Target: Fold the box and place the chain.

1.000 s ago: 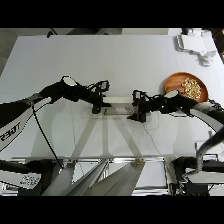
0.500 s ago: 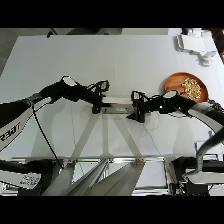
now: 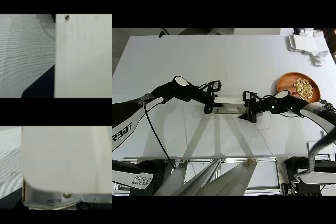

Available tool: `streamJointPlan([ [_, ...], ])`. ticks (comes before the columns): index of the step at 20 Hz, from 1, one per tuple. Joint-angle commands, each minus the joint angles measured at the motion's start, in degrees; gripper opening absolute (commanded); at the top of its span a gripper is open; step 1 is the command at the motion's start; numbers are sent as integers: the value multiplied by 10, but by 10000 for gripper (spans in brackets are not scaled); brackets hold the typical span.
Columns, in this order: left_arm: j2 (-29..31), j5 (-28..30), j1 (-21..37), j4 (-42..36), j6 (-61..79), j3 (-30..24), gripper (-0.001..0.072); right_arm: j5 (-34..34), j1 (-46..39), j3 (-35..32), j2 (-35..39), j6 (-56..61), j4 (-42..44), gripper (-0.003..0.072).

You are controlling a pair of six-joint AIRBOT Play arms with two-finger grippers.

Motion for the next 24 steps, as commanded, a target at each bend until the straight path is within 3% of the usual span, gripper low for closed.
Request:
streamJointPlan([
  [1,0,0,0,0,0,0,9,0,1,0,0,0,0,386],
  [8,0,0,0,-7,0,0,20,0,1,0,0,0,0,386],
  [9,0,0,0,-6,0,0,86,0,1,0,0,0,0,386],
  [11,1,0,0,-6,0,0,298,0,1,0,0,0,0,386],
  [15,17,-5,8,5,-2,0,294,0,1,0,0,0,0,386],
  [21,89,-30,58,185,-94,0,289,0,1,0,0,0,0,386],
  [23,115,-30,67,248,-140,0,252,0,1,0,0,0,0,386],
  [24,127,-35,69,264,-172,0,129,0,1,0,0,0,0,386],
])
